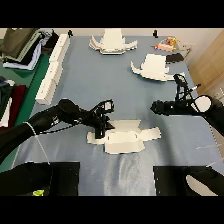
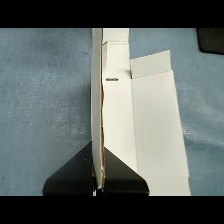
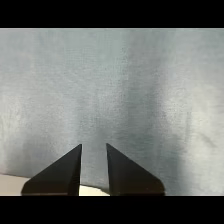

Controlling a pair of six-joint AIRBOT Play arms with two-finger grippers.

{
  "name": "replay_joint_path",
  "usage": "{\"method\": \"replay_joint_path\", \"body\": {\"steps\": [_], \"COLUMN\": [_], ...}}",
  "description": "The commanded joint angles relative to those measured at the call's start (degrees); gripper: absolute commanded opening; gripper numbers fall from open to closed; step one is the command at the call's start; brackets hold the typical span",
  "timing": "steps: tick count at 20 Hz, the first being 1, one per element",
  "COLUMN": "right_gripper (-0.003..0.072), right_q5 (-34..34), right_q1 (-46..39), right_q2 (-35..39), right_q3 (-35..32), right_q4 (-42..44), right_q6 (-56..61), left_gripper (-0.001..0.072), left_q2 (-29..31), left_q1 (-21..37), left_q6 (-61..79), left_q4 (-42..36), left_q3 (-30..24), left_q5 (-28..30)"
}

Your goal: Fold the box.

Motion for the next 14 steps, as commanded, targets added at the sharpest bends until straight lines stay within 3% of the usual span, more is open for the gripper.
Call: {"method": "replay_joint_path", "body": {"steps": [1,5,7,11,14], "right_gripper": [0.0239,0.0219,0.0004,0.0003,0.0003], "right_q5": [0.9,3.1,6.6,19.2,25.0], "right_q1": [0.0,0.0,0.0,1.3,8.1], "right_q2": [0.0,0.0,0.8,7.0,15.0], "right_q3": [0.0,0.0,0.0,0.0,-1.6], "right_q4": [0.2,0.2,0.2,-0.8,-1.3], "right_q6": [0.0,0.0,-0.3,-0.4,-1.9], "left_gripper": [0.0014,0.0014,0.0015,0.0015,0.0015], "left_q2": [-0.1,-0.1,-0.1,-0.1,-0.1], "left_q1": [0.0,0.0,0.0,0.0,0.0], "left_q6": [-0.5,-0.4,-0.4,-0.4,-0.4], "left_q4": [0.7,0.7,0.7,0.7,0.7], "left_q3": [0.0,0.0,0.0,0.0,0.0], "left_q5": [-1.8,-1.8,-1.6,-1.6,-1.6]}}
